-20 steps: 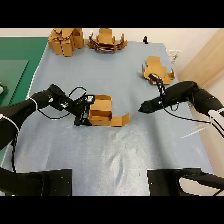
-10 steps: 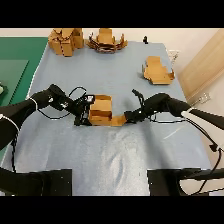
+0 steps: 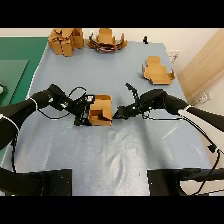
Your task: Fold the box.
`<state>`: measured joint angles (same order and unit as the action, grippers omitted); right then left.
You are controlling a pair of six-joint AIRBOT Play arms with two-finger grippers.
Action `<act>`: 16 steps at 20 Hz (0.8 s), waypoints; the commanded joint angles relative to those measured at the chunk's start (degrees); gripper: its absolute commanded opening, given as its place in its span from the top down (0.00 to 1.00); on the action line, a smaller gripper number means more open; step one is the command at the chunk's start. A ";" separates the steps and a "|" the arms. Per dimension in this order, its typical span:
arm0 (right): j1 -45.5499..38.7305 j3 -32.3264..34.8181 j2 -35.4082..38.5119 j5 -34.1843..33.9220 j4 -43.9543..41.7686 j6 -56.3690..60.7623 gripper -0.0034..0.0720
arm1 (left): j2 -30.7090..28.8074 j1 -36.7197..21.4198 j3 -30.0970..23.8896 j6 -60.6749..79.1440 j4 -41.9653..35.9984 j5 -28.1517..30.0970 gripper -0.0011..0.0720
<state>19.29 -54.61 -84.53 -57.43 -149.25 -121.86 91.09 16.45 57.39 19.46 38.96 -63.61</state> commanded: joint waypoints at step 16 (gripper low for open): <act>1.68 -1.01 1.27 4.61 0.46 9.53 0.32 | 0.02 -0.02 -0.02 0.00 0.00 -0.39 0.68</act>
<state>20.32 -55.27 -83.20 -55.61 -150.15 -116.16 91.11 16.45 57.39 19.44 38.96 -63.96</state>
